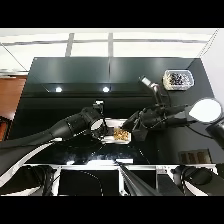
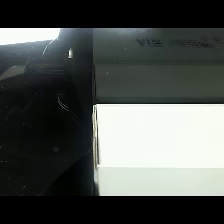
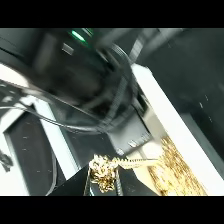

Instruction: Fold the box and place the chain.

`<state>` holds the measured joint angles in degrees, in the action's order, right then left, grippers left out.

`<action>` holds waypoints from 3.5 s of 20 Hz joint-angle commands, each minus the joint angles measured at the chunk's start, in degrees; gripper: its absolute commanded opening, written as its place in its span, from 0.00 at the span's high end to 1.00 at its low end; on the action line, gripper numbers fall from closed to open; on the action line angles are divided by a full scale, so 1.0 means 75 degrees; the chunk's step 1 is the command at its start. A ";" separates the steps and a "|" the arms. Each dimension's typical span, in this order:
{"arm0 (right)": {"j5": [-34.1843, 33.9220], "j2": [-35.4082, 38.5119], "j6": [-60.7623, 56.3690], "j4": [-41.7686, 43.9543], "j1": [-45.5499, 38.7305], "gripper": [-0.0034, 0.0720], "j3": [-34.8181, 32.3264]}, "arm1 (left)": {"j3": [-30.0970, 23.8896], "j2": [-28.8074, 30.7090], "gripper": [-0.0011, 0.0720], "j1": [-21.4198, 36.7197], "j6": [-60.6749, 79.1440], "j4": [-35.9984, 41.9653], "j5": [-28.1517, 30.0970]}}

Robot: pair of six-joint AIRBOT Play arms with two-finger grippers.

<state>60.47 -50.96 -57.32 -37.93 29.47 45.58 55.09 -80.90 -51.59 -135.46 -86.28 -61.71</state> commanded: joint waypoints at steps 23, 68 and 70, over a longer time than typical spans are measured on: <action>0.0796 0.0554 -0.0784 -0.0353 -0.1408 0.43 -0.0140 | 0.0417 0.2361 0.30 0.0659 0.5680 -0.0539 -0.2261; 0.0379 0.0554 -0.1102 -0.0408 -0.1454 0.43 -0.0143 | -0.2751 0.0752 0.02 0.3739 1.9799 0.7090 0.1017; 0.0379 0.0554 -0.1102 -0.0408 -0.1454 0.43 -0.0143 | -0.2751 0.0752 0.02 0.3640 1.9651 0.7079 0.1005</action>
<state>63.20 -46.85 -65.60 -40.97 18.61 44.49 34.39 -75.22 -23.73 13.56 -32.58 -53.63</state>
